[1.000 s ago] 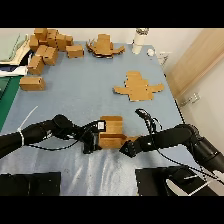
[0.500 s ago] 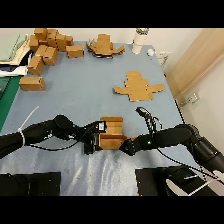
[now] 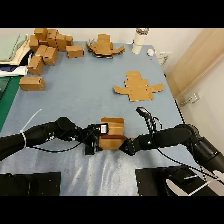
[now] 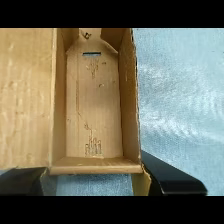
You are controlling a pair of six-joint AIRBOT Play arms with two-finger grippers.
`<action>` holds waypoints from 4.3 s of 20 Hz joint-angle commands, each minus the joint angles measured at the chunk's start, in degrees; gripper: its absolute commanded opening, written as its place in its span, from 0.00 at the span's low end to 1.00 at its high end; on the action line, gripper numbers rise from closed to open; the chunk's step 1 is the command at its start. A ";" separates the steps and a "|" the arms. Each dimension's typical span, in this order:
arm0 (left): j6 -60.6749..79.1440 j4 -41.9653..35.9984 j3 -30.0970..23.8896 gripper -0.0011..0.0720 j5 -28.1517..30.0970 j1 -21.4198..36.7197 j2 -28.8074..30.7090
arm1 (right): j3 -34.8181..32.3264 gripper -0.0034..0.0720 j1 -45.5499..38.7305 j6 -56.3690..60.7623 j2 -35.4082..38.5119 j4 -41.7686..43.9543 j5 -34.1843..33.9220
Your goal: Fold the box.
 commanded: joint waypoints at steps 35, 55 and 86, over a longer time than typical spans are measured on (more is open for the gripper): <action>-0.63 0.50 0.09 0.66 -0.72 -0.09 -0.04 | 16.52 0.05 0.11 -16.35 -36.39 0.85 7.48; -0.63 0.50 0.09 0.66 -0.72 -0.09 -0.04 | 2.51 0.81 3.34 -38.56 -10.95 -20.87 9.03; -0.63 0.50 0.09 0.66 -0.72 -0.09 -0.04 | 2.45 0.74 9.73 -58.07 -17.16 -6.86 12.90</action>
